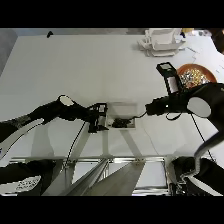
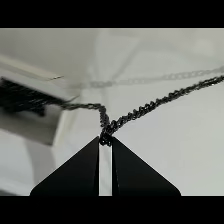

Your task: Fold the box and place the chain.

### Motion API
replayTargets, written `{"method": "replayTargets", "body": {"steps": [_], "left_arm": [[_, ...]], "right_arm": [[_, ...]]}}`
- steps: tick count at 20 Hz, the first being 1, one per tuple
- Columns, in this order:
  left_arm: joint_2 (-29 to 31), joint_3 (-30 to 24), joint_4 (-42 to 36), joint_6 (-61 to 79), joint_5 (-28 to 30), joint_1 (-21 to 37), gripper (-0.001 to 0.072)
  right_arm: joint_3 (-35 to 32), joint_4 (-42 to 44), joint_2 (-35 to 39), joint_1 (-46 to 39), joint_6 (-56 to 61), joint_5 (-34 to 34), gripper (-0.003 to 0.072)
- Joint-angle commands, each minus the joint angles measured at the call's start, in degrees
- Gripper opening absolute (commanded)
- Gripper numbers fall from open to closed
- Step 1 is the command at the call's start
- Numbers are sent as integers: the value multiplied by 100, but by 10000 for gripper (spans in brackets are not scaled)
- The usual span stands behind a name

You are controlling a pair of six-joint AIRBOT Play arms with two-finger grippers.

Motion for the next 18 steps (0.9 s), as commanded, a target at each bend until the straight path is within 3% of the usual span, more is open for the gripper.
{"method": "replayTargets", "body": {"steps": [1,6,13,18], "left_arm": [[4,4,2,2,2,4,192],[4,4,2,2,2,4,192],[4,4,2,2,2,4,192],[4,4,2,2,2,4,192]], "right_arm": [[7,199,214,828,310,-210,19],[7,186,212,1668,726,-1062,20],[7,188,-138,1943,719,-2070,20],[7,162,-870,1941,721,-2118,20]]}}
